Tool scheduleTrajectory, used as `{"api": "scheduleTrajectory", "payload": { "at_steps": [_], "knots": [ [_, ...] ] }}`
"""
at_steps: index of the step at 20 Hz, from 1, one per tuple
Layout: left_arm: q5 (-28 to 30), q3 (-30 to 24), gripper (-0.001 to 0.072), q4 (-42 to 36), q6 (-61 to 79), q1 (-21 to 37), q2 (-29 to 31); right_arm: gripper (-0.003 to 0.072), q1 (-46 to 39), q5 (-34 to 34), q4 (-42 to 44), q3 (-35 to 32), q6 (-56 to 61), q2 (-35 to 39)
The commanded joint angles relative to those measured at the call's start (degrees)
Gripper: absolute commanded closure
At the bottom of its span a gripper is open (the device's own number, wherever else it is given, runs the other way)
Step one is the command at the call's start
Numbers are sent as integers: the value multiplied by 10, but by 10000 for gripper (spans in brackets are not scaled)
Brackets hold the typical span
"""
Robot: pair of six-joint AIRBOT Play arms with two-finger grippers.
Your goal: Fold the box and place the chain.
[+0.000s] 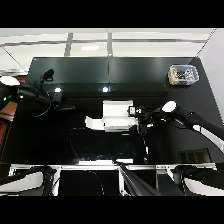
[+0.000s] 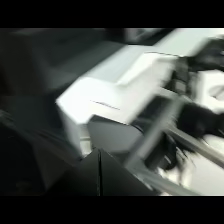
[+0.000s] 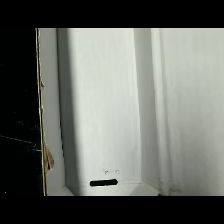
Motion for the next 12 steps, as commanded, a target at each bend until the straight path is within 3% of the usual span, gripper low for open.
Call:
{"api": "scheduleTrajectory", "payload": {
  "at_steps": [1, 3, 5, 9, 12],
  "knots": [
    [140, -112, 686, 31, -40, -7, 65, 269, 0, 0, 0, 0, 0, 0],
    [185, -183, 686, 28, -81, -47, 66, 269, 0, 0, 0, 0, 0, 0],
    [214, -220, 685, 18, -81, -96, 60, 269, 0, 0, 0, 0, 0, 0],
    [262, -218, 684, -51, -71, -173, 41, 269, 0, 0, 0, 0, 0, 0],
    [256, -202, 684, -123, -20, -194, 7, 269, 0, 0, 0, 0, 0, 0]
  ]
}}
